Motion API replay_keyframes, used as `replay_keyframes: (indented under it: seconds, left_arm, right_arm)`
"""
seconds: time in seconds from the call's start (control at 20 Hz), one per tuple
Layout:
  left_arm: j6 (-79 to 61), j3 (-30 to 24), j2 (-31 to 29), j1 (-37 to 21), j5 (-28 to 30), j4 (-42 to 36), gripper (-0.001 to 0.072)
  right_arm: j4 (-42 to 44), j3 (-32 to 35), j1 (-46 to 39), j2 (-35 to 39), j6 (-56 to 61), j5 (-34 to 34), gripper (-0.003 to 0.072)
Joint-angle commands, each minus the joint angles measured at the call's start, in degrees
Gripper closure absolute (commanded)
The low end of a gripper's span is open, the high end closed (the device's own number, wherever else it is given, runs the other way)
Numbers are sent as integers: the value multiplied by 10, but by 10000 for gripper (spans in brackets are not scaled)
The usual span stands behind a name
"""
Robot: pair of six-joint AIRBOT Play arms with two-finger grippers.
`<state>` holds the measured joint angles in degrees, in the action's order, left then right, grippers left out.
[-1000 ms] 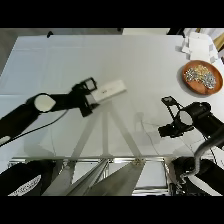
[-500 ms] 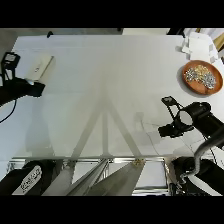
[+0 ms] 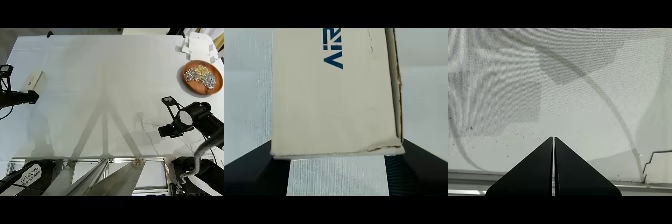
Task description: Fold the box and place the chain.
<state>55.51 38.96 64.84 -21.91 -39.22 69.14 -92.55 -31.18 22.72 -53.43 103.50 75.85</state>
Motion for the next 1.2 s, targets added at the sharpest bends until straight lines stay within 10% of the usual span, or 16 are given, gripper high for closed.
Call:
replay_keyframes:
  seconds: [0.0, 0.4, 0.6, 0.75, 0.85, 1.15]
  left_arm:
    - [50, 0, 38, -3, -24, 42, 707]
    - [50, 0, 86, -3, -93, 67, 695]
    - [50, 0, 77, -1, -92, 66, 259]
    - [50, 0, 65, -1, -91, 66, 189]
    - [50, 0, 58, -1, -89, 66, -2]
    - [50, 1, 15, -1, -78, 61, 8]
  right_arm:
    - [0, 0, 0, 0, 0, 0, 676]
    - [0, 0, 0, 0, 0, 0, 676]
    - [0, 0, 0, 0, 0, 0, 676]
    - [0, 0, 0, 0, 0, 0, 676]
    - [0, 0, 0, 0, 0, 0, 676]
    - [0, 0, 0, 0, 0, 0, 676]
